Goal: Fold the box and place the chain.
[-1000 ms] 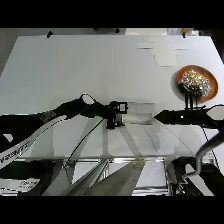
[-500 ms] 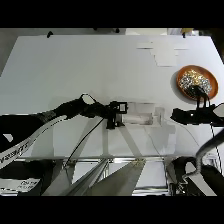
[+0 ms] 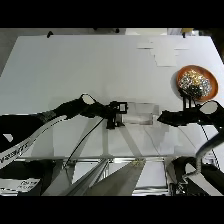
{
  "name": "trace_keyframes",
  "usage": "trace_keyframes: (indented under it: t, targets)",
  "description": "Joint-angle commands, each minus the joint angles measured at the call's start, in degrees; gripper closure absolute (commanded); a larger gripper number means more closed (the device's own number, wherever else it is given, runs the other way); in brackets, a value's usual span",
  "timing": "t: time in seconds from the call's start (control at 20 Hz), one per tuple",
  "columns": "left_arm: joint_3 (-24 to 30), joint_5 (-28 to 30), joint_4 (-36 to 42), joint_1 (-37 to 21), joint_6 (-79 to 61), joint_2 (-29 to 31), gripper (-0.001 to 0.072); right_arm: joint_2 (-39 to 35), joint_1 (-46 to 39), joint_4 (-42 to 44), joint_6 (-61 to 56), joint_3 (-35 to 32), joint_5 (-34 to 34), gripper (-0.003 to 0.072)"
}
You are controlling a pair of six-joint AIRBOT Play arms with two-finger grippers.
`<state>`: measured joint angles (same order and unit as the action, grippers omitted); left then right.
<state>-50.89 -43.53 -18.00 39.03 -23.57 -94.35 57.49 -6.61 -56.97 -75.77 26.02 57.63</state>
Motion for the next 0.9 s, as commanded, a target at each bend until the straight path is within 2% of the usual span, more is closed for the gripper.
trace_keyframes:
  t: [0.0, 0.1, 0.2, 0.3, 0.4, 0.6, 0.8, 0.85]
  targets:
    - [0.0, 0.02, 0.0, 0.0, 0.0, 0.02, 0.0503, 0.46, 0.83, 5.55, 3.21, -0.02, 0.52, 0.0344]
    - [0.0, 0.02, 0.0, 0.0, -0.02, 0.02, 0.0503, 0.22, 0.83, 5.95, 4.28, -0.02, 1.31, 0.0345]
    - [0.0, 0.02, 0.0, 0.0, 0.0, 0.02, 0.0503, -0.79, 0.76, 2.82, 4.15, 0.0, 1.51, 0.0349]
    - [0.0, 0.02, 0.0, 0.0, 0.0, 0.02, 0.0503, -2.27, 0.76, -1.31, 1.99, 0.0, 1.51, 0.0432]
    - [0.0, 0.02, 0.0, 0.0, 0.0, 0.02, 0.0503, -3.3, 0.76, -4.04, 0.57, 0.0, 1.51, 0.0459]
    - [0.0, 0.02, 0.0, 0.0, 0.0, 0.02, 0.0503, -3.63, 0.76, -12.04, -3.58, 0.0, 1.77, 0.0465]
    - [0.0, 0.02, 0.0, 0.0, 0.0, 0.02, 0.0503, -3.69, 0.76, -13.51, -3.72, 0.0, 1.11, 0.0473]
    - [0.0, 0.02, 0.0, 0.0, 0.0, 0.02, 0.0503, -3.69, 0.76, -13.4, -3.72, -0.02, 0.5, 0.0549]
